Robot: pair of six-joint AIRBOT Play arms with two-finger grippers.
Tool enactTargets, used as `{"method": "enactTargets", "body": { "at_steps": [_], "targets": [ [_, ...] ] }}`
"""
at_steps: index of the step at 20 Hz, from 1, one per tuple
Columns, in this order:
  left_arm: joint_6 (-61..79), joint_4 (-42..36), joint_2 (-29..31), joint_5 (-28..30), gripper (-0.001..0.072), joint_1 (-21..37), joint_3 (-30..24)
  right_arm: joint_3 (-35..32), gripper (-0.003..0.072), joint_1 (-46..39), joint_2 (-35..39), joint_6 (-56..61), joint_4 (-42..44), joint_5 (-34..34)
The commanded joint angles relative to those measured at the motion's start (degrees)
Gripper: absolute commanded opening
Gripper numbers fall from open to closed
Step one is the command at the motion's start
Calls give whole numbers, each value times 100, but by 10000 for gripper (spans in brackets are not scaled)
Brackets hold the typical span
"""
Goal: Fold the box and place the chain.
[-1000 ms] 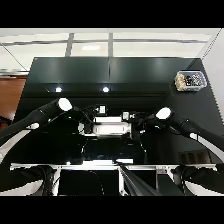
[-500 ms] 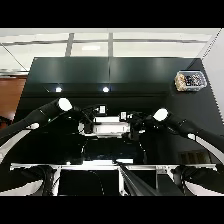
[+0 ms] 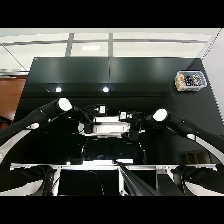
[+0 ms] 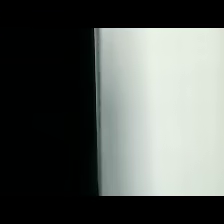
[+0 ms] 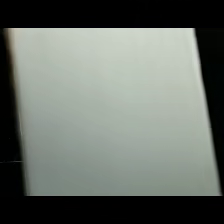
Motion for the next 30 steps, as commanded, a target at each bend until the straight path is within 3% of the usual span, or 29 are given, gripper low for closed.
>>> {"method": "enactTargets", "body": {
  "at_steps": [1,6,8,12,13,14,17,19,21,22,26,28,29,30],
  "targets": [
    [2,2,0,0,25,0,-2,0,712,7,-4,0,-195,138],
    [2,2,0,0,25,0,-2,-4,712,7,-11,70,-260,125],
    [2,2,0,0,25,0,-2,-4,603,7,-11,68,-262,127],
    [2,2,0,0,25,0,-2,-4,582,7,-11,68,-262,127],
    [2,2,0,-2,25,0,-2,-4,476,7,-11,66,-264,127],
    [2,2,0,-2,25,0,-2,-4,438,7,-11,66,-262,127],
    [2,7,9,-9,32,0,20,-4,438,7,-11,68,-262,127],
    [-20,7,48,-22,255,0,116,-4,438,7,-11,74,-260,118],
    [-284,98,170,-31,591,13,247,-4,438,7,-11,120,-258,74],
    [-514,232,284,-35,714,24,286,-4,437,7,-11,149,-245,33],
    [-1565,1322,922,-109,707,96,378,-4,438,7,-11,238,-243,-37],
    [-2271,1906,1211,-579,704,138,382,-4,438,7,-11,238,-240,-28],
    [-2638,2124,1329,-946,673,157,382,-4,437,7,-11,238,-240,-28],
    [-3073,2256,1414,-1287,588,175,382,-4,437,7,-11,238,-240,-28]
  ]
}}
